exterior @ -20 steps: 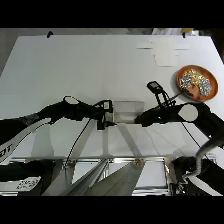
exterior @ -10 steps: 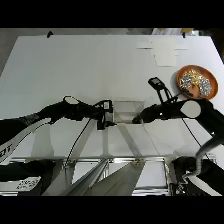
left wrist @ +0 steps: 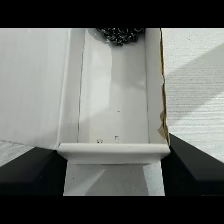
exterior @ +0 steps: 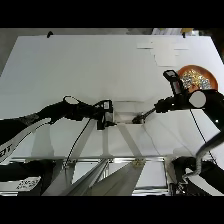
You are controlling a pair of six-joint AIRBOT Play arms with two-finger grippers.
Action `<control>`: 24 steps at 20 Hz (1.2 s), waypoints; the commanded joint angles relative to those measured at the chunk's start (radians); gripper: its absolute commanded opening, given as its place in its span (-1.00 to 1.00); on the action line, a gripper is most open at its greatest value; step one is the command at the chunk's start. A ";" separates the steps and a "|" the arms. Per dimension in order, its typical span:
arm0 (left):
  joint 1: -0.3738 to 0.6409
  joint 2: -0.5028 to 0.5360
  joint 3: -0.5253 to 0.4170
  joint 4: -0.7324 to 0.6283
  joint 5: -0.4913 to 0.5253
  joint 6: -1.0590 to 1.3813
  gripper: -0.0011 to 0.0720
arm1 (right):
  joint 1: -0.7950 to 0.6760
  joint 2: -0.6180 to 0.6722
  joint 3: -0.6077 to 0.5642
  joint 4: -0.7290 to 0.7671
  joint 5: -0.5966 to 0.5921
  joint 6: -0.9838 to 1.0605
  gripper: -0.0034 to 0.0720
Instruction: Fold the box and place the chain.
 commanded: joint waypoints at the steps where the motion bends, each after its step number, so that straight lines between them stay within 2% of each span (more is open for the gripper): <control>1: 0.000 0.000 0.001 0.000 0.000 0.000 -0.40 | -0.011 -0.109 0.001 -0.032 -0.050 0.008 -0.45; 5: 0.000 0.000 0.001 0.000 0.000 0.000 -0.40 | -0.011 -0.189 0.002 -0.062 -0.098 0.079 -0.44; 10: 0.000 0.000 0.001 0.000 0.000 0.000 -0.40 | -0.011 -0.214 0.002 -0.064 -0.137 0.081 -0.44; 19: 0.000 0.000 0.001 0.000 0.000 0.000 -0.40 | -0.010 -0.236 0.002 -0.075 -0.074 0.121 -0.45; 20: 0.000 0.000 0.001 0.000 0.000 0.000 -0.40 | -0.011 -0.236 0.002 -0.079 -0.066 0.123 -0.50; 21: 0.000 0.000 0.001 0.000 0.000 0.000 -0.40 | -0.010 -0.236 0.002 -0.083 -0.056 0.123 -0.65; 23: 0.000 0.000 0.001 0.000 0.000 0.000 -0.40 | -0.010 -0.236 0.002 -0.083 -0.035 0.123 -0.75; 24: 0.000 0.000 0.001 0.000 0.000 0.000 -0.40 | -0.010 -0.236 0.002 -0.083 -0.020 0.123 -0.89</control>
